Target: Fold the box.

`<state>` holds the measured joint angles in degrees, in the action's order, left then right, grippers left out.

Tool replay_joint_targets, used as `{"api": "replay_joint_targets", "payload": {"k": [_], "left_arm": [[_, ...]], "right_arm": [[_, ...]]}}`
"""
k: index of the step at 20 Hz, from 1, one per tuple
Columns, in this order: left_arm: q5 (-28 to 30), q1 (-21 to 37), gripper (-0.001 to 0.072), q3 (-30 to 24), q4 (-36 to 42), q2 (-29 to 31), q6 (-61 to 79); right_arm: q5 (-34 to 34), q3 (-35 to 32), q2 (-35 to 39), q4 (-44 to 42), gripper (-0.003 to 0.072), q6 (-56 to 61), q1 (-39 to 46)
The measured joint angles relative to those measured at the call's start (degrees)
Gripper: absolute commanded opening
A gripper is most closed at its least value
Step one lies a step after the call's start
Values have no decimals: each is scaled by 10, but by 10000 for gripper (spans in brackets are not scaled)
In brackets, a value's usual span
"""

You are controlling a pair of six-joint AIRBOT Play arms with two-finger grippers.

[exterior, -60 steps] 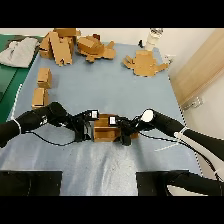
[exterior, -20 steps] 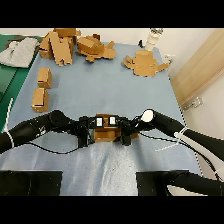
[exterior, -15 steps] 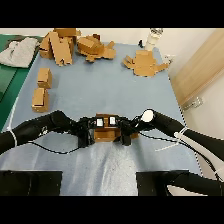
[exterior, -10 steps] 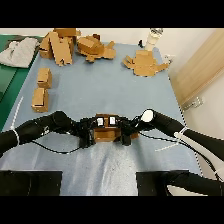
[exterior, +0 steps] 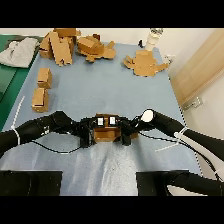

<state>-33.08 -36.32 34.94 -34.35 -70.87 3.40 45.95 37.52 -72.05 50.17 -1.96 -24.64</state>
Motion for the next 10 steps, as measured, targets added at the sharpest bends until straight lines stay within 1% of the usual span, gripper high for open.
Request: {"api": "replay_joint_targets", "payload": {"k": [4,5,7,10], "left_arm": [[4,-2,686,0,7,-1,0],[5,-2,668,0,9,-1,0],[9,-3,403,0,11,-2,0],[10,-4,401,0,15,-7,0]], "right_arm": [[0,0,0,0,440,0,0],[0,0,0,0,440,0,0],[0,0,0,0,440,0,0],[0,0,0,0,440,0,0]]}}
